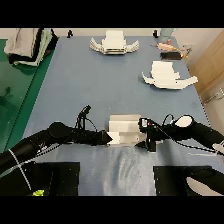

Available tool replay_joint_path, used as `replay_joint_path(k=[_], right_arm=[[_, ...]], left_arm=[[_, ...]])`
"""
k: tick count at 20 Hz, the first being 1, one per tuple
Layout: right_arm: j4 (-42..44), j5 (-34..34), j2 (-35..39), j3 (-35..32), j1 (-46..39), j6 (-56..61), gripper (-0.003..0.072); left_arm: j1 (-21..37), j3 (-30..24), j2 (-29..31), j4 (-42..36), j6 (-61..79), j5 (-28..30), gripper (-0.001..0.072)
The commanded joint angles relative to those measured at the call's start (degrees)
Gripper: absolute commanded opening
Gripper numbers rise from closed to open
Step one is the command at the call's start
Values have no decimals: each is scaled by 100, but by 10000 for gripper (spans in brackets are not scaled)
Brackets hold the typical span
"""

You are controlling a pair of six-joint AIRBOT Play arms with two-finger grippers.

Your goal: Fold the box.

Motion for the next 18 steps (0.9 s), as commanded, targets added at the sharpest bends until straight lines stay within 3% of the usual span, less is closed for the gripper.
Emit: replay_joint_path(k=[1, 4, 7, 13, 18], right_arm=[[2, 2, 4, 7, -2, 2, 493], [0, 2, 4, 7, -2, 2, 493], [0, 2, 4, 7, -2, 0, 493], [0, 2, 4, 7, -2, 2, 493], [0, 2, 4, 7, -2, 2, 493]], left_arm=[[-269, 374, -138, 1224, -1165, 28, 359], [-645, 870, -184, 3115, -3102, -162, 359], [-1095, 1453, -527, 4271, -4251, -544, 359], [-1617, 2461, -1786, 4872, -5001, -1360, 359], [-1864, 3106, -2245, 5794, -5945, -2098, 359]])
